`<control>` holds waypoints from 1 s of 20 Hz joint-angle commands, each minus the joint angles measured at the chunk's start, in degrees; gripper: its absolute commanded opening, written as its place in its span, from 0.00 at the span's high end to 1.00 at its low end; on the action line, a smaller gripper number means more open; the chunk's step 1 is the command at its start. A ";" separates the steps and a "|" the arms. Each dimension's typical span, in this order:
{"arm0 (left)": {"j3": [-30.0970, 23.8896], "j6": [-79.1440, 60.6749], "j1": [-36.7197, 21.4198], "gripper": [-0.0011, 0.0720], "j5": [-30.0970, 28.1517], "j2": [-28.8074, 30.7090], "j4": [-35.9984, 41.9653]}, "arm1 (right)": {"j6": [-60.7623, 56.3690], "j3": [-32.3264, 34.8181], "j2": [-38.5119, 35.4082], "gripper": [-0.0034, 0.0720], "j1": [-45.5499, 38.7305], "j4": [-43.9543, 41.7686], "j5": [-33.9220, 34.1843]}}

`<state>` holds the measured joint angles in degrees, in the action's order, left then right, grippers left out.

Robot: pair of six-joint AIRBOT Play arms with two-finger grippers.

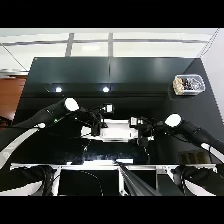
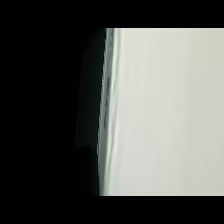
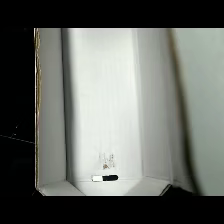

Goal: Fold the box and place the chain.

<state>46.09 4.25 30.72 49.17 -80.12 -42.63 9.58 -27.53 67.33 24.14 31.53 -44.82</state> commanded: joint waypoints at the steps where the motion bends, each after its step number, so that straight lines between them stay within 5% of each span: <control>1: 0.02 0.00 -0.04 0.94 -0.04 -0.04 0.02 | 1.01 0.48 0.63 0.09 0.02 0.15 0.20; 20: 0.02 0.26 -0.02 0.94 0.00 -0.04 0.02 | -0.15 0.85 0.72 0.09 3.37 0.87 6.29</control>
<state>46.09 4.45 30.72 49.10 -80.12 -42.63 9.65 -26.70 68.01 27.22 32.03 -39.29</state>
